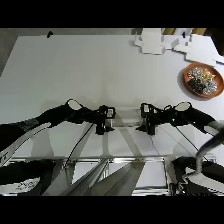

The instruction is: Fold the box and place the chain.

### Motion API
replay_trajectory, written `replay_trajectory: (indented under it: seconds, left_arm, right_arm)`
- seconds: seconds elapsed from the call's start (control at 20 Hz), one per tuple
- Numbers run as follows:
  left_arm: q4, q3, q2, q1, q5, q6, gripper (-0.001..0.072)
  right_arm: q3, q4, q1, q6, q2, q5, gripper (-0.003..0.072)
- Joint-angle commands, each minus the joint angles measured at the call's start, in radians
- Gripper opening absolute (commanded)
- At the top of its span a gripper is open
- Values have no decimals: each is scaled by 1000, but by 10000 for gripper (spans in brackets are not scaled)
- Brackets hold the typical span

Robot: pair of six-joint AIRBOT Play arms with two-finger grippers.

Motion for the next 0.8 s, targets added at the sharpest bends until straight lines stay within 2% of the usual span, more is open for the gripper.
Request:
replay_trajectory:
  seconds: [0.0, 0.25, 0.3, 0.35, 0.4, 0.65, 0.75]
  left_arm:
    - [0, -1, -1, -1, 1, 0, 150]
    - [0, -1, -1, -1, 1, 0, 150]
    - [0, -1, -1, -1, 1, 0, 150]
    - [0, -1, -1, -1, 1, 0, 150]
    - [0, -1, -1, -1, 0, 0, 150]
    - [0, -1, -1, -1, 0, 0, 150]
    - [0, -1, -1, -1, 1, 0, 150]
  right_arm:
    - [0, 5, 1, 0, 0, -8, 393]
    - [0, -20, 1, 48, 0, 18, 416]
    - [1, -47, 1, 62, 0, 18, 556]
    - [1, -70, 0, 70, 5, -8, 648]
    - [1, -103, -2, 97, 16, -29, 692]
    - [1, -206, -68, 219, 127, -19, 692]
    - [1, -241, -103, 245, 165, 20, 689]
